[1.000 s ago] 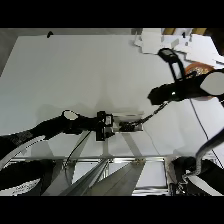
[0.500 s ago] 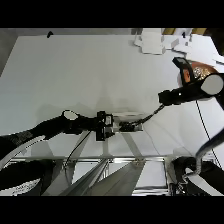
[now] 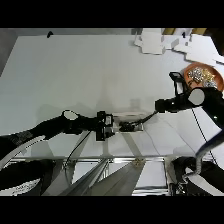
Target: Fold the box and place the chain.
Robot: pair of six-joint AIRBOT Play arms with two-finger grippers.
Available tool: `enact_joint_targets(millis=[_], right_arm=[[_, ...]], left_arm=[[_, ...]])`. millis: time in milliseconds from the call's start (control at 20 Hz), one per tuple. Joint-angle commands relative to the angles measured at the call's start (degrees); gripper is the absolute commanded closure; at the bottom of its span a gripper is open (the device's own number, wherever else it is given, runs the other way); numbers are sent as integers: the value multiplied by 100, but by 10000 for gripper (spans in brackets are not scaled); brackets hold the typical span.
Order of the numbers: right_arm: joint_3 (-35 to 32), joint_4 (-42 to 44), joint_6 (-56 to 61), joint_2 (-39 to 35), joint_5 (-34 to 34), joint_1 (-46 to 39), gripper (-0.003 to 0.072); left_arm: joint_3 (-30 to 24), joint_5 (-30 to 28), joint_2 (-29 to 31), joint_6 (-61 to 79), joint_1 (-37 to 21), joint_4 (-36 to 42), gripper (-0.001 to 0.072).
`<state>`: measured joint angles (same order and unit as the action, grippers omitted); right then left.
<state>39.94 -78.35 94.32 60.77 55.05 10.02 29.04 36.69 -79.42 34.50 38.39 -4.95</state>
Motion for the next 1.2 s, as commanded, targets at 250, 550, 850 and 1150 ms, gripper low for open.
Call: enact_joint_targets(millis=[250, 550, 850, 1150], right_arm=[[-74, -122, 170, 951, -632, -2, 386], [-72, -120, 188, 1121, -802, -4, 435], [-72, -116, 319, 1108, -745, -2, 663], [-72, -116, 221, 616, -402, -2, 668]], left_arm=[[2, -2, -2, 0, -4, -2, 434], [2, -2, -2, 0, -4, -2, 434], [2, -2, -2, 0, -4, -2, 434], [2, -2, -2, 0, -4, -2, 434]])
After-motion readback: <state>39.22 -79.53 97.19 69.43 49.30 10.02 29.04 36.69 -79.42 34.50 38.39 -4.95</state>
